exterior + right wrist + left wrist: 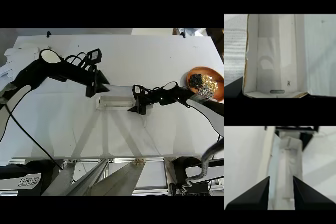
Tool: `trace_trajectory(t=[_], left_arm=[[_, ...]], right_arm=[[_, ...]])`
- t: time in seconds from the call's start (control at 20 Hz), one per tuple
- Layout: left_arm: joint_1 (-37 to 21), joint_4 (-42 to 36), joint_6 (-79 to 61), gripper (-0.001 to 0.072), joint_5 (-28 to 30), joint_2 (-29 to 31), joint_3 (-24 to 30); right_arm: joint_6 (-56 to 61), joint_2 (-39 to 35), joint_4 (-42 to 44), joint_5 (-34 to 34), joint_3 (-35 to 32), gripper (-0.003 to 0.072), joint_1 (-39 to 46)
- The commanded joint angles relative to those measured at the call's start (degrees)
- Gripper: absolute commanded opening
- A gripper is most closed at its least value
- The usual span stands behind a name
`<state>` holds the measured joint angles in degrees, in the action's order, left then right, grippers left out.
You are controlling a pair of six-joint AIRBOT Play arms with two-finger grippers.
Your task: Fold the box and place the chain.
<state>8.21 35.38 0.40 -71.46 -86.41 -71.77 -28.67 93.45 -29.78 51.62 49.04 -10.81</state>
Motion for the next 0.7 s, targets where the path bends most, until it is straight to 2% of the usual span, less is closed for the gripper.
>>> trace_trajectory(t=[0.0, 0.05, 0.1, 0.2, 0.4, 0.65], left_arm=[[0.5, 1.1, 1.4, 0.0251, -12.3, 1.8, 0.0], [1.4, 0.2, 1.4, 0.0115, -14.1, 1.8, 0.0], [2.5, 0.9, 1.4, 0.0013, -14.6, 1.7, 0.1], [4.7, 4.4, 3.8, 0.0007, -12.5, 0.9, 0.2], [8.0, 12.1, 17.4, 0.0006, -3.9, -1.9, 0.3], [8.1, 22.4, 24.2, 0.0005, -2.9, -5.6, 0.3]], right_arm=[[0.1, 0.0, 0.0, 0.0, 0.0, 0.0403, 0.0], [0.1, 0.0, 0.0, 0.0, 0.0, 0.0403, 0.0], [0.1, 0.0, 0.0, 0.0, 0.0, 0.0403, 0.0], [0.1, 0.0, 0.0, 0.0, 0.0, 0.0403, 0.0], [0.1, 0.0, 0.0, 0.0, 0.0, 0.0403, 0.0], [0.1, 0.0, 0.0, 0.0, 0.0, 0.0403, 0.0]])
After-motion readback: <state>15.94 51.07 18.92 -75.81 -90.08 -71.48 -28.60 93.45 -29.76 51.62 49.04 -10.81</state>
